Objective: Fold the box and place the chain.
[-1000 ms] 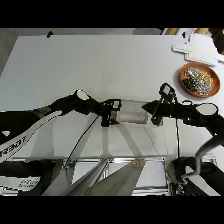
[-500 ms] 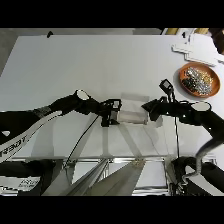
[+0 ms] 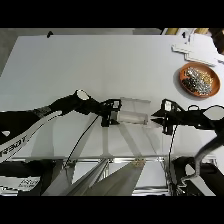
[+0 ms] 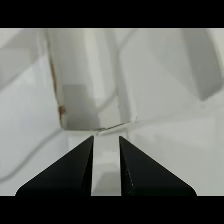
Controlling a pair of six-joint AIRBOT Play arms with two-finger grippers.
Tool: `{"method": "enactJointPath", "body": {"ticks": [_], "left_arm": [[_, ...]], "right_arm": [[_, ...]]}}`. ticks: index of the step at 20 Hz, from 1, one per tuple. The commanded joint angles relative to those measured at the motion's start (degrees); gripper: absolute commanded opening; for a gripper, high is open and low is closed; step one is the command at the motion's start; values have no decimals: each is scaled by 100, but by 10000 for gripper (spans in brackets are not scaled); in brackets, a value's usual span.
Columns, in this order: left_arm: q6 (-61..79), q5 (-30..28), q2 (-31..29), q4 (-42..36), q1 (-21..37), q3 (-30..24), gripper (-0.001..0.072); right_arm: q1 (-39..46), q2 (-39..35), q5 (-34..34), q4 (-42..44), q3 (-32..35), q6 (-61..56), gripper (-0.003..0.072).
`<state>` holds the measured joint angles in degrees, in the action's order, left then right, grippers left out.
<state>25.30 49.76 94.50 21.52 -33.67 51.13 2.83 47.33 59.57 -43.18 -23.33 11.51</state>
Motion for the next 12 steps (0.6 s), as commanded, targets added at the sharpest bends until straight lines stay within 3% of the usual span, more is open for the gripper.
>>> {"method": "enactJointPath", "body": {"ticks": [1,8,12], "left_arm": [[0,-2,-2,0,0,2,207],[0,-2,-2,-4,2,2,207],[0,-2,-2,-4,2,2,207]], "right_arm": [[-151,87,-83,-190,140,872,183],[-216,680,-546,-46,144,852,182],[-326,1038,-570,522,144,857,178]]}}
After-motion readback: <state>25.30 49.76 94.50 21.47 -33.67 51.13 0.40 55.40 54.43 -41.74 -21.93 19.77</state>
